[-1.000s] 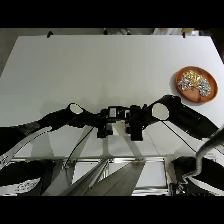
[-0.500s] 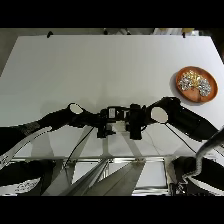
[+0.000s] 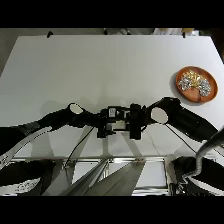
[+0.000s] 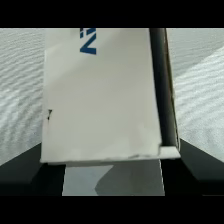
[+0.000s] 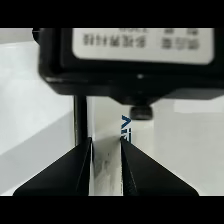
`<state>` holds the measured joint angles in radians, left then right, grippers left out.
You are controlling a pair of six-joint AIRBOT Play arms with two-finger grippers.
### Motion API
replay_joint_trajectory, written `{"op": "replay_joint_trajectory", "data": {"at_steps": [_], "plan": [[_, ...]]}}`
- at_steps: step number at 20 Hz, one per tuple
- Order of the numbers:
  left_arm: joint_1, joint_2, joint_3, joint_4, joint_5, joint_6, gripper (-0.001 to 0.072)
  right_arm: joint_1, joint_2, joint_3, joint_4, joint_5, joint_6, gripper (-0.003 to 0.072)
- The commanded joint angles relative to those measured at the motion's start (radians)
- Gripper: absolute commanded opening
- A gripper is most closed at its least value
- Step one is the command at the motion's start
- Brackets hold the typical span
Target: Fold the box and place the chain.
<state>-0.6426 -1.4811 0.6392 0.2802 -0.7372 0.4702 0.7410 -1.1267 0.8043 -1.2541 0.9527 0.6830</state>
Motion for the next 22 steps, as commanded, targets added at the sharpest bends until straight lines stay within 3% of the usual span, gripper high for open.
{"op": "replay_joint_trajectory", "data": {"at_steps": [1, 4, 6, 11, 12, 14, 17, 22], "plan": [[0.000, 0.001, 0.000, 0.000, 0.000, 0.001, 0.0334, 0.001, 0.000, -0.021, 0.013, 0.005, 0.001, 0.0201], [0.000, 0.001, 0.000, 0.000, 0.000, 0.001, 0.0334, 0.001, 0.001, -0.028, 0.021, 0.024, 0.000, 0.0218], [0.000, 0.001, 0.000, 0.000, 0.000, 0.001, 0.0334, 0.001, 0.011, -0.028, 0.035, 0.022, 0.000, 0.0346], [0.000, 0.001, 0.000, 0.000, 0.000, 0.001, 0.0334, 0.000, 0.112, -0.028, 0.039, -0.021, 0.000, 0.0335], [0.000, 0.001, 0.000, 0.000, 0.000, 0.001, 0.0334, 0.001, 0.124, -0.028, 0.039, -0.031, 0.001, 0.0310], [0.000, 0.001, 0.000, 0.000, 0.000, 0.001, 0.0334, 0.000, 0.126, -0.030, 0.031, -0.033, 0.001, 0.0145], [0.000, 0.001, 0.000, 0.000, 0.000, 0.001, 0.0334, 0.000, 0.108, -0.039, 0.028, -0.035, 0.000, 0.0032], [0.000, 0.001, 0.000, 0.000, 0.000, 0.001, 0.0334, 0.000, 0.062, -0.079, 0.032, -0.023, 0.001, 0.0019]]}}
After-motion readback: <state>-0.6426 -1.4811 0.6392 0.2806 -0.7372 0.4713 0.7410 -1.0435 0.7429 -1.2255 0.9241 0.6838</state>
